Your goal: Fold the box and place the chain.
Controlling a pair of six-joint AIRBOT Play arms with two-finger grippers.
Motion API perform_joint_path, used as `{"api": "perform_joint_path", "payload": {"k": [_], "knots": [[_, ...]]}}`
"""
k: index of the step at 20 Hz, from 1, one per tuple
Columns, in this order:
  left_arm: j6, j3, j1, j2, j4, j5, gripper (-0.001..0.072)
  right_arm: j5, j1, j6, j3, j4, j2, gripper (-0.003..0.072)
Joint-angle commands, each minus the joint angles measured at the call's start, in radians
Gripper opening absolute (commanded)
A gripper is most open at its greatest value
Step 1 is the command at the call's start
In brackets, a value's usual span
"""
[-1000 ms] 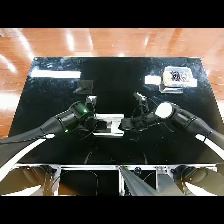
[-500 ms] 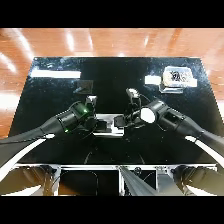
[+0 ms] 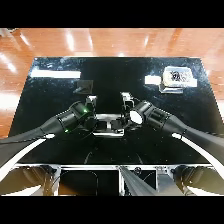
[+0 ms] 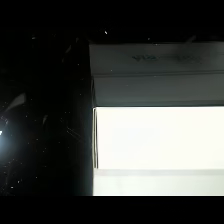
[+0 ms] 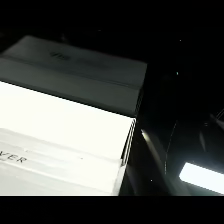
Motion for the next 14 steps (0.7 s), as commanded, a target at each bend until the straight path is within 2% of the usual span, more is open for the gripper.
{"api": "perform_joint_path", "payload": {"k": [1,12,13,14], "knots": [[0.0,0.0,-0.001,0.0,0.008,-0.003,0.0024,0.0,0.002,0.008,0.002,-0.025,-0.007,0.0314],[0.0,0.0,-0.001,0.0,0.007,-0.003,0.0024,0.001,0.002,0.008,0.002,-0.042,-0.055,0.031],[0.0,0.0,-0.001,0.0,0.007,-0.002,0.0024,0.0,0.002,0.008,0.002,-0.046,-0.058,0.0245],[0.0,0.0,-0.001,0.0,0.007,-0.002,0.0024,-0.001,0.002,0.008,0.002,-0.046,-0.061,0.0244]]}}
